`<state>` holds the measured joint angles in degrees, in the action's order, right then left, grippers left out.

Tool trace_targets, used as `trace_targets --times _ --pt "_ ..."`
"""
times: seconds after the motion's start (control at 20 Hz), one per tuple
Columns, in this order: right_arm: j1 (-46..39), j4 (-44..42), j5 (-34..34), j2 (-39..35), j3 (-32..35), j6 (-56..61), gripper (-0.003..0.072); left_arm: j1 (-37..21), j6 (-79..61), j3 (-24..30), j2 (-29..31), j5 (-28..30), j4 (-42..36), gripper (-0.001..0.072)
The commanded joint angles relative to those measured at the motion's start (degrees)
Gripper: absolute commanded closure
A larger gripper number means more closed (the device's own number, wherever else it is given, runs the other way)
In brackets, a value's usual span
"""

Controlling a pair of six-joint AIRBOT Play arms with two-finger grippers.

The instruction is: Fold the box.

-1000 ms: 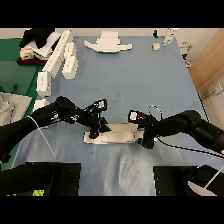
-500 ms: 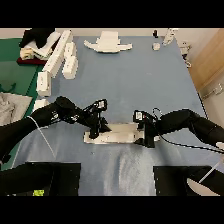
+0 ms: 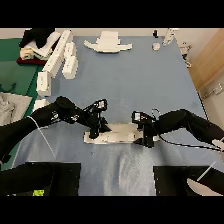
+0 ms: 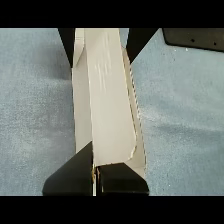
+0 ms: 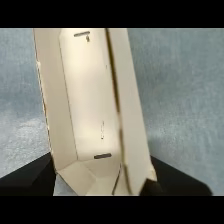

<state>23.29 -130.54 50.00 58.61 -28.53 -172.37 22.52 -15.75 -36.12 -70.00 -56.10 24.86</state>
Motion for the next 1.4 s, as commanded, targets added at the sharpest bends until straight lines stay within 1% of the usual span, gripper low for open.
trace_targets --times 0.0,0.05,0.1,0.25,0.35,0.55,0.85,1.35 --pt "1.14 1.64 -2.05 2.29 0.04 -0.02 -0.0025 0.00 0.00 0.04 -0.04 0.00 0.02 0.0696" --pt "1.97 2.54 -2.86 2.73 0.04 -0.02 -0.0025 0.00 0.00 0.04 -0.04 0.00 0.00 0.0696" --pt "2.38 3.21 -3.08 2.97 0.04 -0.02 -0.0005 0.00 0.00 0.04 -0.04 0.02 0.00 0.0697" --pt "2.43 4.00 -3.30 3.17 0.04 -0.02 -0.0004 0.00 0.00 0.04 -0.04 -0.02 0.00 0.0697" --pt "2.43 4.22 -3.63 3.17 0.04 -0.02 0.0037 0.00 0.00 0.04 -0.04 0.00 0.00 0.0696" --pt "2.43 4.22 -3.87 3.06 0.04 -0.02 0.0035 0.00 -0.02 0.04 -0.04 0.00 0.00 0.0696" --pt "2.43 3.15 -2.82 0.13 0.04 -0.02 0.0033 0.00 0.00 0.04 -0.04 0.00 0.00 0.0696" --pt "3.69 3.93 -3.56 2.86 0.31 -0.02 0.0037 0.00 0.00 0.04 -0.04 0.00 0.00 0.0696"
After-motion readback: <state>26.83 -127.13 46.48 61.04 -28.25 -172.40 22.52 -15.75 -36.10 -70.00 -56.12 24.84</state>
